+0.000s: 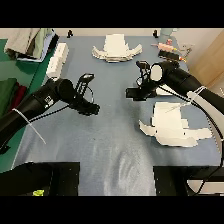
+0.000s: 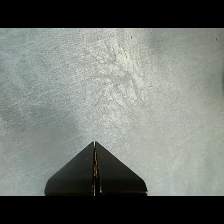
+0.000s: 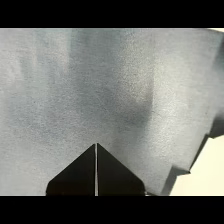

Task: Fold the box.

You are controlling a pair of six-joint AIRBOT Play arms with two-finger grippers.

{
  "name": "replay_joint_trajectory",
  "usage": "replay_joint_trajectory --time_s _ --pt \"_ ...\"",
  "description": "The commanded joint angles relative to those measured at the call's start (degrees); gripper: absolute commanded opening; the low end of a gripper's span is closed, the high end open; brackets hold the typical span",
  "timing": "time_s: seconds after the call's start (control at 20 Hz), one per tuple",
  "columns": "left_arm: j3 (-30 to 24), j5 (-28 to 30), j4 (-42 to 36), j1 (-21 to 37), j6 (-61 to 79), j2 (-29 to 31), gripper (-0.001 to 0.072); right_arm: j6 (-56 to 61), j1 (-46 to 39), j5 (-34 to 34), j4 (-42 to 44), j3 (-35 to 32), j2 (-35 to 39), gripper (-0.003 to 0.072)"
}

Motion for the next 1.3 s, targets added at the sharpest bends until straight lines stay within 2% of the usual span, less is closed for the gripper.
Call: replay_joint_trajectory --time_s 0.0,0.7,0.85,1.0,1.05,1.1,1.15,1.25 --pt "0.00 0.02 0.02 0.04 0.02 0.02 0.0016 0.04 0.02 0.00 0.02 0.07 -0.02 0.0018" --pt "0.02 0.02 0.02 0.04 0.02 0.02 0.0016 0.09 0.02 -0.39 0.15 0.07 -0.04 0.0019" --pt "0.00 0.02 0.02 0.04 0.02 0.02 0.0016 0.26 0.02 -1.75 3.02 0.04 -0.11 0.0018" --pt "0.00 0.04 -0.07 0.04 0.02 0.02 0.0016 5.88 -0.57 -2.99 3.17 0.63 -0.57 0.0019" --pt "0.02 0.11 -0.11 0.04 0.02 0.00 0.0015 5.88 -2.10 -1.38 1.70 2.56 -0.55 0.0024" --pt "0.02 0.52 -0.11 0.04 0.02 0.00 0.0016 5.88 -4.31 1.75 -0.35 5.18 -0.55 0.0142" --pt "0.02 1.31 -0.20 0.04 0.02 0.02 0.0016 5.77 -7.34 6.49 -3.82 8.55 -0.55 0.0293" --pt "0.02 2.32 -0.63 0.04 0.02 0.00 0.0016 2.91 -14.14 17.16 -13.11 13.97 -0.55 0.0320"
